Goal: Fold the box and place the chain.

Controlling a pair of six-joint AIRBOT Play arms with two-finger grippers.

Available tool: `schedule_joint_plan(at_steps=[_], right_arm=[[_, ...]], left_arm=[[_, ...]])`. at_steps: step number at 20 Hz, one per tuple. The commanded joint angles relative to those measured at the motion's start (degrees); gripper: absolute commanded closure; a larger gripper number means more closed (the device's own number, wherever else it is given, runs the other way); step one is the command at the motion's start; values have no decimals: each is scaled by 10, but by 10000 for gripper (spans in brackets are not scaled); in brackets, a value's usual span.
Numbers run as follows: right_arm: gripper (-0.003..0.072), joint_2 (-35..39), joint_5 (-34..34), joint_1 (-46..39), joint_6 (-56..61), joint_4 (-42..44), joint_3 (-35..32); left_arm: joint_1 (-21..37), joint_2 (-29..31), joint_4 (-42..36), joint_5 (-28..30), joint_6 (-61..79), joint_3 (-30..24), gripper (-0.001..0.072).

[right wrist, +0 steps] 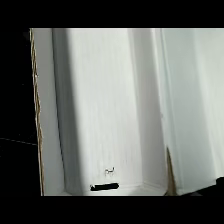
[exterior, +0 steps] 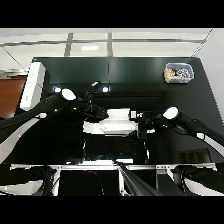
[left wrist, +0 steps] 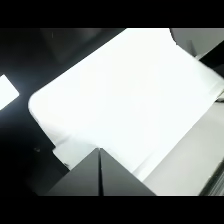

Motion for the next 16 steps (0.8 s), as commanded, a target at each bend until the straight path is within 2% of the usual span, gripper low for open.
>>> schedule_joint_plan(at_steps=[1, 3, 7, 9, 10, 11, 12, 13, 16], right_arm=[[630, 0, -3, 0, 2, 0, 0], [630, 0, -3, 0, 2, 1, 0], [630, 0, -3, 0, 2, 1, 0], [630, 0, -3, 0, 2, 1, 0], [629, 0, -3, 0, 2, 1, 0], [630, 0, -3, 0, 2, 1, 0], [629, 0, -3, 0, 2, 1, 0], [630, 0, -3, 0, 2, 1, 0], [630, 0, -3, 0, 2, 1, 0]], left_arm=[[-11, -5, 27, -7, -5, 1, 689], [-7, 21, 55, 8, -5, 5, 690], [37, 123, 113, -3, -49, 11, 689], [50, 180, 115, -4, -42, -13, 688], [54, 207, 98, 17, -24, -39, 685], [56, 226, 63, 43, 23, -71, 683], [56, 235, 26, 43, 101, -95, 683], [56, 235, 7, 16, 196, -115, 684], [56, 216, 46, -42, 368, -143, 684]])
